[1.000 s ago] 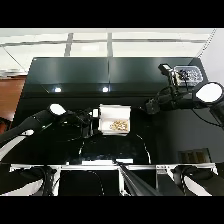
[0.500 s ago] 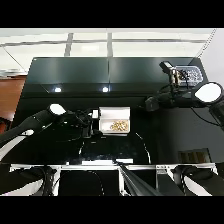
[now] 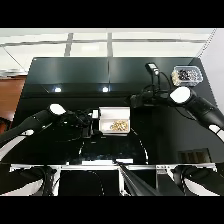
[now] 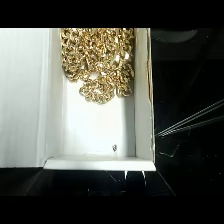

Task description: Fold the box and place the chain.

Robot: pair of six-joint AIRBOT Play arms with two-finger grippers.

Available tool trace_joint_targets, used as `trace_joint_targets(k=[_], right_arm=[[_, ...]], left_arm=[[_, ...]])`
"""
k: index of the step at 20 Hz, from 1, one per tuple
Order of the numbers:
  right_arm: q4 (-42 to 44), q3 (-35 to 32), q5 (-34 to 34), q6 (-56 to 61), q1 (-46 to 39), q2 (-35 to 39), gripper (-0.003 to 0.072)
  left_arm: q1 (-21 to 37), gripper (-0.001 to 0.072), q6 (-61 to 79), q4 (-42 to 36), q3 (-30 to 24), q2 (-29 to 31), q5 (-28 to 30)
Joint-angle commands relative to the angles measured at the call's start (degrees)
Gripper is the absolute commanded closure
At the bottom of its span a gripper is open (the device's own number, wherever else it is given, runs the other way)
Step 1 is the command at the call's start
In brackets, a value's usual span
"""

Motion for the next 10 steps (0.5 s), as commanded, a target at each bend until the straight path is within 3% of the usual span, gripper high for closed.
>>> trace_joint_targets(k=[1, 5, 10], right_arm=[[-0.1, 0.9, 4.3, -12.3, 1.1, -1.6, -0.0030], [-0.1, 3.2, 18.0, -38.6, 1.2, -1.4, -0.0030], [-0.1, 3.4, 20.2, -43.9, 1.4, -1.4, -0.0030]], left_arm=[[0.0, 0.0419, 0.0, 0.0, 0.1, 0.0, 0.0], [0.0, 0.0419, 0.0, 0.0, 0.1, 0.0, 0.0], [0.0, 0.0419, 0.0, 0.0, 0.1, 0.0, 0.0]])
